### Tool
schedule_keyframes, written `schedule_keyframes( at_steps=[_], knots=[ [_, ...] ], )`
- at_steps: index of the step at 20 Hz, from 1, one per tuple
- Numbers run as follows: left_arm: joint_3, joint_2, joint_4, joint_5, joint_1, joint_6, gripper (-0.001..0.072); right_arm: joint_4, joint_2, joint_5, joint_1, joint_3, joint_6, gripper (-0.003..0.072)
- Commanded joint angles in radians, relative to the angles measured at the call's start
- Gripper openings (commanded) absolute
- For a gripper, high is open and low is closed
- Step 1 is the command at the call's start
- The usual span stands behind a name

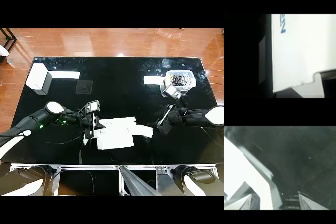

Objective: Fold the box and place the chain.

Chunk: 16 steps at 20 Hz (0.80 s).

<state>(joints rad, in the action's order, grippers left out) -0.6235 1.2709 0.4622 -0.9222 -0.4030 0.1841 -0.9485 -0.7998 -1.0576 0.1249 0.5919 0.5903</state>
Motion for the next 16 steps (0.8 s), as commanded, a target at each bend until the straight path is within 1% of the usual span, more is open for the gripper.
schedule_keyframes(
  at_steps=[1,2,6,12,16],
  knots=[
    [0.016,-0.010,0.080,0.031,-0.006,0.043,0.0021,-0.066,-0.001,0.025,0.091,-0.016,-0.053,0.0699],
    [0.016,-0.010,0.112,0.039,-0.006,0.060,0.0020,-0.066,-0.001,0.037,0.109,-0.027,-0.053,0.0699],
    [0.016,-0.010,0.113,0.087,-0.006,0.108,0.0020,-0.074,-0.001,0.056,0.157,-0.080,-0.055,0.0699],
    [0.016,0.018,0.152,0.084,-0.006,0.097,0.0021,-0.074,-0.001,0.101,0.233,-0.112,-0.092,0.0699],
    [0.016,0.039,0.164,0.080,-0.006,0.097,0.0021,-0.074,-0.001,0.106,0.293,-0.137,-0.116,0.0699]
  ],
)
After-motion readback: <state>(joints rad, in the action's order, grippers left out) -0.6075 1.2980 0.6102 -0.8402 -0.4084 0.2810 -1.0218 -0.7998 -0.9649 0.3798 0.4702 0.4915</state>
